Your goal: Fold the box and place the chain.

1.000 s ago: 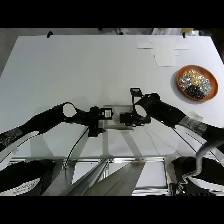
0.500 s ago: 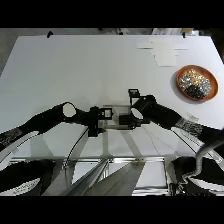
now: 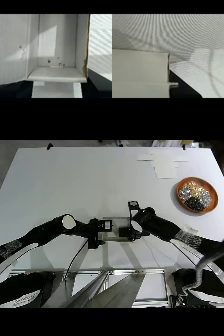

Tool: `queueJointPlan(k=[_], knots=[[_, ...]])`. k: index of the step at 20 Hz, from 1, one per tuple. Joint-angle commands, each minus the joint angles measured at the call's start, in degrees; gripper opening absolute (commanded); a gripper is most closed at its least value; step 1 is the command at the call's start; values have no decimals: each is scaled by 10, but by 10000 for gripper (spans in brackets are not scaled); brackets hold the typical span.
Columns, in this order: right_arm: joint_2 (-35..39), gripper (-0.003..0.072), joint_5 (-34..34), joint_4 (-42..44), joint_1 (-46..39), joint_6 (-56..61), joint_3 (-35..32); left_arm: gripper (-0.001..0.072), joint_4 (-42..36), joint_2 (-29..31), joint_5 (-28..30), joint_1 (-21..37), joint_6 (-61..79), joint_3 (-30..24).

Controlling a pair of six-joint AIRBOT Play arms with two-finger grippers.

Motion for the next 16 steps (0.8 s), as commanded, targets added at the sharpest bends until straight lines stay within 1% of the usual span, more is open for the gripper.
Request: queueJointPlan(k=[1, 2, 3, 5, 6, 8, 9, 12, 14, 16], knots=[[2, 184, 2, 3, 2, -6, 1, 313, 0, 0, 1, 0, 2, 0], [6, 295, 9, 1, 5, -19, 1, 313, 0, 0, 1, 0, 2, 0], [13, 354, 16, -3, 8, -49, 1, 313, 0, 0, 1, 0, 2, 0], [38, 355, 35, -21, 19, -102, 1, 313, 0, 0, 1, 0, 2, 0], [55, 388, 49, -33, 23, -116, 1, 313, 0, 0, 1, 0, 2, 0], [95, 527, 89, -35, 27, -152, 1, 313, 0, 0, 1, 0, 2, 0], [116, 549, 113, -35, 27, -176, 1, 313, 0, 0, 1, 0, 2, 0], [192, 546, 166, -35, 0, -247, 1, 313, 0, 0, 1, 0, 2, 0], [235, 544, 198, -35, -49, -319, 6, 313, 0, 0, 1, 0, 2, 0], [250, 544, 209, -36, -135, -375, 16, 313, 0, 0, 1, 0, 2, 0]])
